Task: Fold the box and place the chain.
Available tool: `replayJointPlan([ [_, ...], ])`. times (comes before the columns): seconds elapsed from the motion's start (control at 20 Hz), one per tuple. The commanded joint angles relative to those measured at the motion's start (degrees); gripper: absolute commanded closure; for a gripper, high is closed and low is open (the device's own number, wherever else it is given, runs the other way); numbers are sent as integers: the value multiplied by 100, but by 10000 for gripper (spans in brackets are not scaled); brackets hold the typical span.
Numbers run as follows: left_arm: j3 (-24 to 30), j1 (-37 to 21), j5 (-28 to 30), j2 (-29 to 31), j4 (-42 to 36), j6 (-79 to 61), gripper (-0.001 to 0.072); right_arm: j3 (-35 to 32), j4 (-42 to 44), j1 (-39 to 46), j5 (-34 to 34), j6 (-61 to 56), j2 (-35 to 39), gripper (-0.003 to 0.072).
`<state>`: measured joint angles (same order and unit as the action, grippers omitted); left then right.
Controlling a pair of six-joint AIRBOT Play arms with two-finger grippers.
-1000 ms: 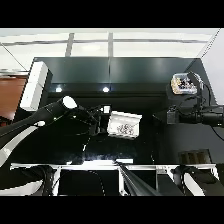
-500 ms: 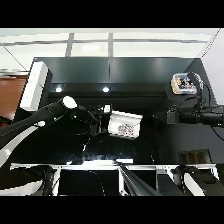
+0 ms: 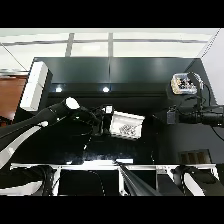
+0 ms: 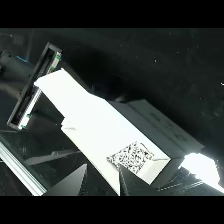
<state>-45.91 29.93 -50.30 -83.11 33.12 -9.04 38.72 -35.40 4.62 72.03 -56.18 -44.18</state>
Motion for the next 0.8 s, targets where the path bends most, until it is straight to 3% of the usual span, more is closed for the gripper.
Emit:
replayJointPlan([
  [0.0, 0, 24, 28, -11, -85, 9, 10, 2, -2, -2, 2, 0, 2, 434],
  [0.05, 0, 48, 26, -11, -79, 7, 50, 2, -2, -4, 0, 0, 2, 434],
  [0.1, 0, 85, 22, -11, -79, 7, 205, 2, -2, -2, 0, 0, 2, 435],
  [0.15, 0, 129, 22, -11, -76, 7, 306, 2, 0, -4, 2, 0, 2, 434],
  [0.3, 0, 210, 42, -11, -31, 7, 384, 2, -2, -2, 2, 0, 2, 435],
  [0.55, 0, 203, 120, 90, 315, 166, 384, 4, -2, -2, 42, 0, 2, 435],
  [0.75, 0, 203, 535, 269, 627, 1043, 384, 2, -7, -17, -46, -2, 0, 435],
])
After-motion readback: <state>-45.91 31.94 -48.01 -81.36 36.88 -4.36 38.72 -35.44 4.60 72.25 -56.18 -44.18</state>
